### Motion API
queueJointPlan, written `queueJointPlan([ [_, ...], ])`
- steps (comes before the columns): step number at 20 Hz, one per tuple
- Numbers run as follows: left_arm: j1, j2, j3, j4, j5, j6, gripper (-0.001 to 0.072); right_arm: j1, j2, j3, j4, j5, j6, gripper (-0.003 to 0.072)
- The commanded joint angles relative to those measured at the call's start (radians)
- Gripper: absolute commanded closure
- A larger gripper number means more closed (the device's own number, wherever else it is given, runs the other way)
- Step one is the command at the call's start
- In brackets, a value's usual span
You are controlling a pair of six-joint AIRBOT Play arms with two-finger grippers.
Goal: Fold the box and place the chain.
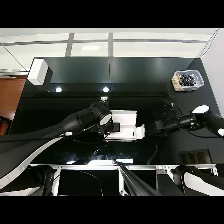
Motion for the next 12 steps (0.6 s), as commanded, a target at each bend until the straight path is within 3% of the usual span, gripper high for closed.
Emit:
queueJointPlan([
  [1, 0.0, 0.0, 0.0, 0.0, 0.0, 0.0, 0.0683, 0.006, -0.003, 0.045, 0.042, 0.036, -0.053, 0.0034],
  [7, 0.001, 0.0, 0.0, 0.0, 0.0, 0.0, 0.0683, 0.145, -0.001, 0.058, 0.049, 0.011, -0.056, 0.0037],
  [12, 0.001, 0.0, 0.0, 0.0, 0.0, 0.0, 0.0683, 0.28, 0.018, 0.097, 0.046, -0.146, 0.02, 0.0041],
])
